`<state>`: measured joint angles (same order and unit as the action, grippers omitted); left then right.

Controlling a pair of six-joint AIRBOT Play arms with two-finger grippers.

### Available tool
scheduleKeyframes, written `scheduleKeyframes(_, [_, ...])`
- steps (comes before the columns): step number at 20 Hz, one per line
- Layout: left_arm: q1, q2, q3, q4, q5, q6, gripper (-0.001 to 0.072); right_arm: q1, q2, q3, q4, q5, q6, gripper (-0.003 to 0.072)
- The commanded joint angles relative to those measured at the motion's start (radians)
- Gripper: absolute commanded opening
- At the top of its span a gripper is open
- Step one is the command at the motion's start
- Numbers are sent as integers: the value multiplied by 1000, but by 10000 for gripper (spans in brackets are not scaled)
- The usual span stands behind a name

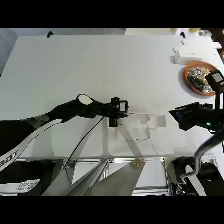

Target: Fold the box and place the chain.

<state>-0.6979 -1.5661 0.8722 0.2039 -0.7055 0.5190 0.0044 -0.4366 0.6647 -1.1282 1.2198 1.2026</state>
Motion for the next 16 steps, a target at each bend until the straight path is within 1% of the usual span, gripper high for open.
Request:
scheduleKeyframes(1, [1, -53, 72, 32, -73, -31, 3, 0, 0, 0, 0, 0, 0, 320])
scheduleKeyframes(6, [1, -68, 73, 82, -80, -30, 4, 1, 0, 0, 0, 0, -1, 320])
scheduleKeyframes(16, [0, -70, 73, 82, -74, -30, 6, 1, 0, 0, -1, 0, -8, 320])
